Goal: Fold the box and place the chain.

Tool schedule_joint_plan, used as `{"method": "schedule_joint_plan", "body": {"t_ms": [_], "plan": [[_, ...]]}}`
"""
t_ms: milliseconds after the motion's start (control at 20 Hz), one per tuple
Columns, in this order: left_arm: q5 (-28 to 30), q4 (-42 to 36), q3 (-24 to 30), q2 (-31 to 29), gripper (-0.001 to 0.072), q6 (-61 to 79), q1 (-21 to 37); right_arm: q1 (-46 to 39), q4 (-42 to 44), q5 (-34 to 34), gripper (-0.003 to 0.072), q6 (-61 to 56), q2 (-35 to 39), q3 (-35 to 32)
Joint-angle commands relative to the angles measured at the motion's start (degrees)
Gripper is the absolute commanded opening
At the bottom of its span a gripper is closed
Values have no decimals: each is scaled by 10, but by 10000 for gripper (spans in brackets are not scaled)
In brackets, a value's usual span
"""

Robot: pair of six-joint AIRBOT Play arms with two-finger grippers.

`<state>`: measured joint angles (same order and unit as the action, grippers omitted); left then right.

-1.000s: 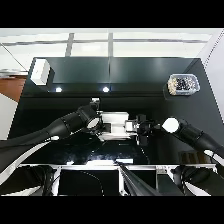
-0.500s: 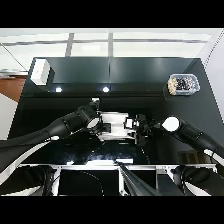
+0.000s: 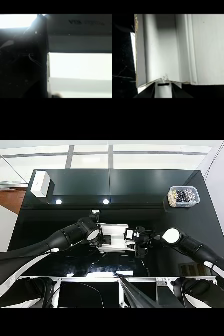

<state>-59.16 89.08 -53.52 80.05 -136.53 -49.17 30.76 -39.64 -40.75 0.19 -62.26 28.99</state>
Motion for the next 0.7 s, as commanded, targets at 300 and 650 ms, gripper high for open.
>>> {"method": "schedule_joint_plan", "body": {"t_ms": [300,650], "plan": [[2,-2,0,0,26,0,0,1,37,7,231,3,-10,0],[2,-2,0,0,26,0,0,26,73,44,231,22,-29,0]]}}
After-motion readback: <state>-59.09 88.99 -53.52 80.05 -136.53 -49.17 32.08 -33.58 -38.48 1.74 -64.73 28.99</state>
